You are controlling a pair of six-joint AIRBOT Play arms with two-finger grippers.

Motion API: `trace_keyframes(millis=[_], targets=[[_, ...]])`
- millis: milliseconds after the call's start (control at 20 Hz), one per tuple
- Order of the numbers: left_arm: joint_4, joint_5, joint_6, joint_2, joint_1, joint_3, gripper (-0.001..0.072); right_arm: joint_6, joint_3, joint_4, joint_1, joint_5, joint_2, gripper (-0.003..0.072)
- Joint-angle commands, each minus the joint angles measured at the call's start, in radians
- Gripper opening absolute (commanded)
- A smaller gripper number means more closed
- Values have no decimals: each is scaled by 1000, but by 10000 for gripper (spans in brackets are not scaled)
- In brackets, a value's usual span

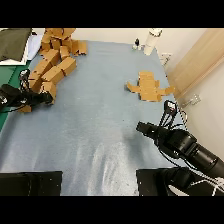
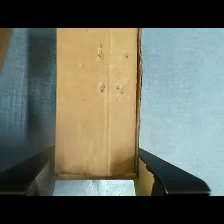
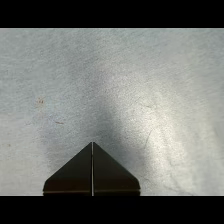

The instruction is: Fold the box.

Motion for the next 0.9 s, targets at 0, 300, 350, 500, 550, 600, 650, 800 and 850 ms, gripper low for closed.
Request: trace_keyframes(millis=[0,300,350,500,550,600,650,800,850], targets=[[-3,-19,-1,35,4,2,695,-17,1,14,0,1,1,3],[-4,-158,-1,175,108,4,695,-18,1,21,0,9,1,3],[-4,-193,-2,198,117,5,695,-18,1,21,0,22,1,3],[-11,-300,-2,292,115,6,695,-57,1,31,0,69,1,4],[-29,-346,-2,328,109,6,695,-96,1,55,0,78,0,4],[-54,-394,-2,360,98,6,691,-138,5,83,0,76,-5,3],[-85,-449,-1,392,80,6,490,-185,14,128,-1,72,-19,4],[-148,-541,-12,452,-43,6,12,-305,80,226,-24,45,-105,4],[-147,-541,-46,460,-102,6,11,-342,114,240,-31,38,-140,4]])
